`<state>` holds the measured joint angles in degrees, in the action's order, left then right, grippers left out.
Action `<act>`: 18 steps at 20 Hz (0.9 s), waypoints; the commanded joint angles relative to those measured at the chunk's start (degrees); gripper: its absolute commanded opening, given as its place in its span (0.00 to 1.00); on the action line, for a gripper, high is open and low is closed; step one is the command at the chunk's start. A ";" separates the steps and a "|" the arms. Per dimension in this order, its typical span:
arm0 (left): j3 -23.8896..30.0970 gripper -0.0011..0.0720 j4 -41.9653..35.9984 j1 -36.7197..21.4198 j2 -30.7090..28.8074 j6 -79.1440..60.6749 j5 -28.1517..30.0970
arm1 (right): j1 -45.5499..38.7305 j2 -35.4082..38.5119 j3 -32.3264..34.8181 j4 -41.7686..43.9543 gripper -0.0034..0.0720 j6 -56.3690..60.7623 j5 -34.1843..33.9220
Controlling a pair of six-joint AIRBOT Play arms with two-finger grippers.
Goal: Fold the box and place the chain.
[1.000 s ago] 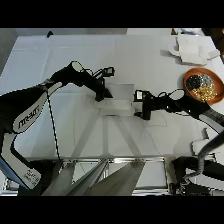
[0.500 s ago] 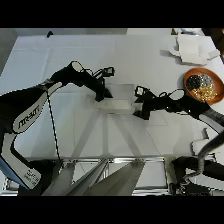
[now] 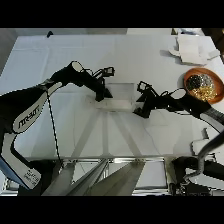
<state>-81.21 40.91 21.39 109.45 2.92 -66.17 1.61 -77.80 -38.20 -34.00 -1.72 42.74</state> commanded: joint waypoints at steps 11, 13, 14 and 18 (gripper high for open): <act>0.02 0.03 0.02 0.02 0.04 -0.07 -0.04 | -1.38 -2.25 -4.04 0.63 0.97 0.22 4.24; 0.02 0.03 0.02 0.02 0.04 -0.07 -0.04 | -1.38 -3.28 -5.25 -0.37 0.97 0.39 4.83; 0.02 0.03 0.02 0.02 0.04 -0.07 -0.04 | -1.38 -4.26 -6.21 -0.50 0.97 0.35 5.73; 0.02 0.03 0.02 0.02 0.04 -0.07 -0.04 | -1.38 -9.27 -11.47 -4.96 0.97 3.54 9.22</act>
<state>-81.21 40.91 21.39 109.45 2.87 -66.19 0.27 -84.25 -46.63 -35.66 -0.56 49.93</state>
